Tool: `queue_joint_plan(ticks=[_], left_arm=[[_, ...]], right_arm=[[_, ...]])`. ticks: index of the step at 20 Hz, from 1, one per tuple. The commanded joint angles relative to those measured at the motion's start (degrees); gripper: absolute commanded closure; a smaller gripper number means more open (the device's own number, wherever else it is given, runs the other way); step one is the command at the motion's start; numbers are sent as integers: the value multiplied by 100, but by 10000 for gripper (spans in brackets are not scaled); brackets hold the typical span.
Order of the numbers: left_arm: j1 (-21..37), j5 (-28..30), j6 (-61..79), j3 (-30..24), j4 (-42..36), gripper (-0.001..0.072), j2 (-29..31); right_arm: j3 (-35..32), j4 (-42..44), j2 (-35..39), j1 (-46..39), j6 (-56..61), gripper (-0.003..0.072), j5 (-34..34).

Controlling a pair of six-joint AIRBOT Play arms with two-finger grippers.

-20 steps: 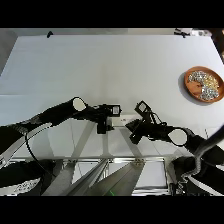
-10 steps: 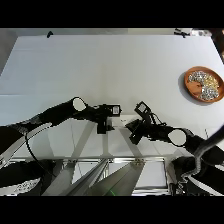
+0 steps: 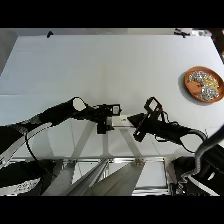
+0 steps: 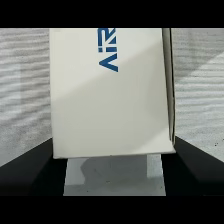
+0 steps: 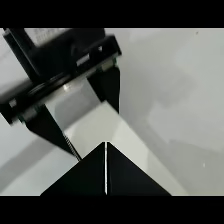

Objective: Fold the box and place the chain.

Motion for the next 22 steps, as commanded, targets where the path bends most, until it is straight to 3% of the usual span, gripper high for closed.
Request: queue_joint_plan(ticks=[1,5,8,11,13,22], left_arm=[[-2,11,13,4,4,696,0],[-2,11,13,4,4,696,0],[-2,11,13,4,4,696,0],[-2,11,13,4,4,696,0],[-2,17,17,4,0,698,0],[-2,-94,-2,4,-278,698,0]], right_arm=[[407,-723,398,-321,1088,678,894],[1394,-2861,354,-1545,3373,679,3403],[1906,-3139,127,-2662,3469,678,5364],[1923,-3582,-223,-3532,3467,678,6728],[1923,-3897,-435,-3884,3467,677,6994],[1921,-3797,-546,-4050,3462,677,6312]])
